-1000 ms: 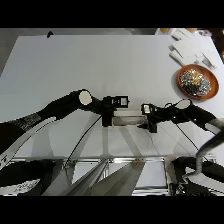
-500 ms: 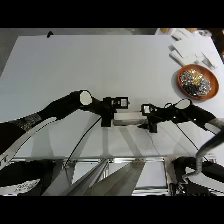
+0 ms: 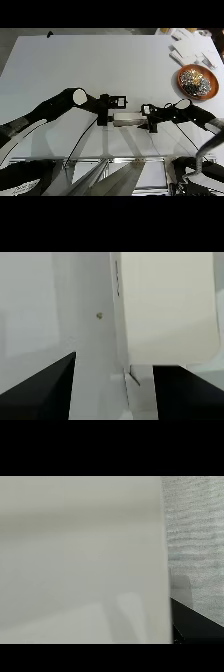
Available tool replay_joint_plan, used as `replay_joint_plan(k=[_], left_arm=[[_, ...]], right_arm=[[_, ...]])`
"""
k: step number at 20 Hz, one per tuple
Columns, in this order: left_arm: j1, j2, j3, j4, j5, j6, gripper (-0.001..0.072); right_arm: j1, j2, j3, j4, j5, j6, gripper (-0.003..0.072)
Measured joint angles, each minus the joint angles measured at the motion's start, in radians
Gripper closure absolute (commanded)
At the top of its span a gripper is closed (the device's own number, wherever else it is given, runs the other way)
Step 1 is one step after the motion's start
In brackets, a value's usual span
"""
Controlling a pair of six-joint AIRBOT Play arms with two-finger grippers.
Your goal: Fold the box and place the chain.
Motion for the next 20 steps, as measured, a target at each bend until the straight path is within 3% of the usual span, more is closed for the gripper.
replay_joint_plan(k=[1,3,9,14,17,20], left_arm=[[0.001,0.024,0.0,0.037,-0.023,-0.027,0.0368],[0.002,0.078,0.0,0.107,-0.079,-0.077,0.0714],[-0.004,0.224,0.0,0.147,-0.216,-0.139,0.0707],[-0.082,0.231,0.0,0.102,-0.241,-0.198,0.0708],[-0.174,0.188,0.0,0.095,-0.199,-0.221,0.0706],[-0.241,0.132,0.0,0.089,-0.065,-0.232,0.0703]], right_arm=[[0.0,0.0,0.0,0.0,0.0,0.0,0.039],[0.0,0.0,0.0,0.0,0.0,0.001,0.039],[0.0,0.0,0.0,0.0,-0.001,0.001,0.039],[0.0,0.0,0.0,0.0,-0.001,0.001,0.039],[0.0,0.0,0.0,0.0,-0.001,0.001,0.039],[0.0,0.0,0.0,0.0,-0.001,0.001,0.039]])
